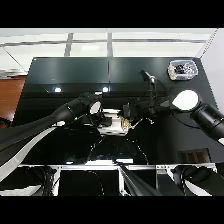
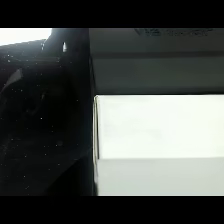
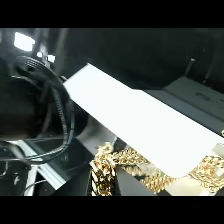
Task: Fold the box and place the chain.
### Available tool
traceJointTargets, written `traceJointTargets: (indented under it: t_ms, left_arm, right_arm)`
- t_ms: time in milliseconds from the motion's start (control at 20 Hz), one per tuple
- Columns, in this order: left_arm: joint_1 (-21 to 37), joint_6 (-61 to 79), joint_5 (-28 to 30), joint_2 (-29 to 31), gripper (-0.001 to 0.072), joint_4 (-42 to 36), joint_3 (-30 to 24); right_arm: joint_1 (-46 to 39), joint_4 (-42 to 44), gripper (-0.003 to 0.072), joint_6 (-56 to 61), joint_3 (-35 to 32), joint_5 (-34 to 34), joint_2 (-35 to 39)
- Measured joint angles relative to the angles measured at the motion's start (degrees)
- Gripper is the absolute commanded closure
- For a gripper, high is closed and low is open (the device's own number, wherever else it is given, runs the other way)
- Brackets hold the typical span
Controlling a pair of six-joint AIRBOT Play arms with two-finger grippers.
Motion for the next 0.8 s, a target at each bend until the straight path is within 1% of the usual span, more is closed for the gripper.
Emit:
traceJointTargets:
  t_ms: [50, 200, 300, 400, 450, 600, 650, 700, 800]
  left_arm:
    - [0.0, 0.0, 0.0, 0.0, 0.0681, 0.0, 0.0]
    - [0.0, 0.0, 0.0, 0.0, 0.0681, 0.0, 0.0]
    - [0.0, 0.0, -0.1, 0.0, 0.0681, 0.0, 0.0]
    - [0.0, 0.0, -0.1, 0.0, 0.0681, 0.0, 0.0]
    - [0.0, 0.0, -0.1, 0.0, 0.0681, 0.0, 0.0]
    - [0.0, 0.0, 0.0, 0.0, 0.0681, 0.0, 0.0]
    - [0.0, 0.0, 0.0, 0.0, 0.0681, 0.0, 0.0]
    - [0.0, 0.0, 0.0, 0.0, 0.0681, 0.0, 0.0]
    - [0.0, 0.0, 0.0, 0.0, 0.0681, 0.0, 0.0]
  right_arm:
    - [0.4, 0.0, 0.0363, 0.4, -0.7, -1.1, 0.0]
    - [0.2, -0.2, 0.0363, 0.8, -1.9, -2.7, 0.0]
    - [-2.5, -0.3, 0.0364, 0.1, -2.1, -0.5, 0.4]
    - [-6.7, -1.2, 0.0363, -2.2, -2.1, 3.2, 1.6]
    - [-8.8, -2.5, 0.0363, -3.3, -2.1, 4.6, 2.3]
    - [-13.4, -11.2, 0.0357, -6.0, -2.6, 7.4, 3.8]
    - [-14.0, -14.4, 0.0072, -7.5, -3.4, 7.4, 4.2]
    - [-14.3, -16.7, -0.0034, -9.4, -4.5, 6.7, 4.3]
    - [-14.0, -19.9, -0.0034, -15.8, -7.6, 3.5, 4.3]
